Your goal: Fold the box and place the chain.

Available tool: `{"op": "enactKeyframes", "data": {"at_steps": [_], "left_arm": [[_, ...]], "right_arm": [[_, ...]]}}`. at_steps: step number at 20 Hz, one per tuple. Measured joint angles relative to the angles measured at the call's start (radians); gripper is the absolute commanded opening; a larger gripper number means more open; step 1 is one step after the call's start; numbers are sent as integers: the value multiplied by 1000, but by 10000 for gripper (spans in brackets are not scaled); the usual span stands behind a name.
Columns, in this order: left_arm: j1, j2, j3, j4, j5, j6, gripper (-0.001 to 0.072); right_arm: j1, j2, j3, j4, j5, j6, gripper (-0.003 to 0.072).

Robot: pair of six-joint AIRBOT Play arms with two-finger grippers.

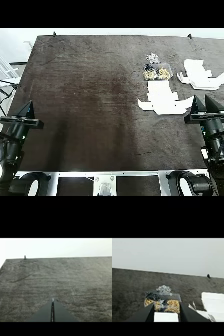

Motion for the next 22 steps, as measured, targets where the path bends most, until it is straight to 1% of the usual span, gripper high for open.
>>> {"op": "enactKeyframes", "data": {"at_steps": [3,5,7,9,11,13,14,15,16,17,19,22], "left_arm": [[0,0,0,0,0,0,19],[0,0,0,0,0,0,20],[0,0,0,0,0,0,20],[0,0,0,0,0,0,19],[0,0,0,0,0,0,20],[0,0,0,0,0,0,19],[0,0,0,0,0,0,20],[0,0,0,0,0,0,20],[0,0,0,0,0,0,19],[0,0,0,0,0,0,19],[0,0,0,0,0,0,20],[0,0,0,0,0,0,19]], "right_arm": [[-9,-101,68,3,-2,30,396],[-31,-222,140,5,-10,50,394],[-69,-378,224,6,2,77,394],[-129,-541,302,5,65,100,392],[-219,-692,377,-40,181,180,384],[-324,-818,454,-172,338,335,385],[-383,-879,501,-276,425,435,396],[-438,-932,552,-386,511,536,423],[-485,-973,602,-484,583,626,423],[-532,-1013,658,-588,651,715,406],[-607,-1086,781,-764,777,858,404],[-669,-1228,997,-963,973,996,404]]}}
